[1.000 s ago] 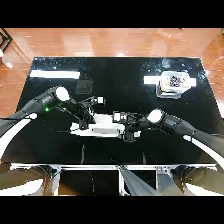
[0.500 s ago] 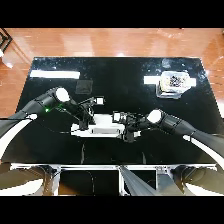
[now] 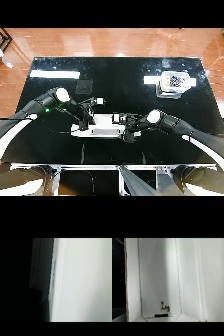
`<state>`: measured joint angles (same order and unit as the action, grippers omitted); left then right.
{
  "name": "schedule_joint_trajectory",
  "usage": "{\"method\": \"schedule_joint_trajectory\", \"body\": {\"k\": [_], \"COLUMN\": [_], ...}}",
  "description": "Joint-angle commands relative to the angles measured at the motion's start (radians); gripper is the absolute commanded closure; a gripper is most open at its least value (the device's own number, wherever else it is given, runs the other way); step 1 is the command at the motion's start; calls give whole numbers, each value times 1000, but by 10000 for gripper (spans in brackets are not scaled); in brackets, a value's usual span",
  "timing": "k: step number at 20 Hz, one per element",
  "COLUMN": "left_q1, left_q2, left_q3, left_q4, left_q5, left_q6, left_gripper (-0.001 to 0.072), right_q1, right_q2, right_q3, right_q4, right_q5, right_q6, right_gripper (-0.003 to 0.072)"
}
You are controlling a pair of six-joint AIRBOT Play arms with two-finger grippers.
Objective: Fold the box and place the chain.
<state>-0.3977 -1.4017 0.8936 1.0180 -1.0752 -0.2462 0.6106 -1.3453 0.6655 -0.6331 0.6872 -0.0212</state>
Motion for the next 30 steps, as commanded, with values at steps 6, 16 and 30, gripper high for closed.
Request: {"method": "schedule_joint_trajectory", "body": {"k": [6,16,30], "left_q1": [-1,-1,0], "left_q2": [-1,-1,0], "left_q3": [0,0,1], "left_q4": [-1,-1,0], "left_q5": [0,-2,-39], "left_q6": [2,2,2], "left_gripper": [693,692,631], "right_q1": [5,29,29], "right_q2": [-2,-2,-2], "right_q3": [1,1,1], "right_q4": [0,11,11], "right_q5": [-6,-29,-29], "right_q6": [2,-4,-1], "right_gripper": [-14,-14,227]}}
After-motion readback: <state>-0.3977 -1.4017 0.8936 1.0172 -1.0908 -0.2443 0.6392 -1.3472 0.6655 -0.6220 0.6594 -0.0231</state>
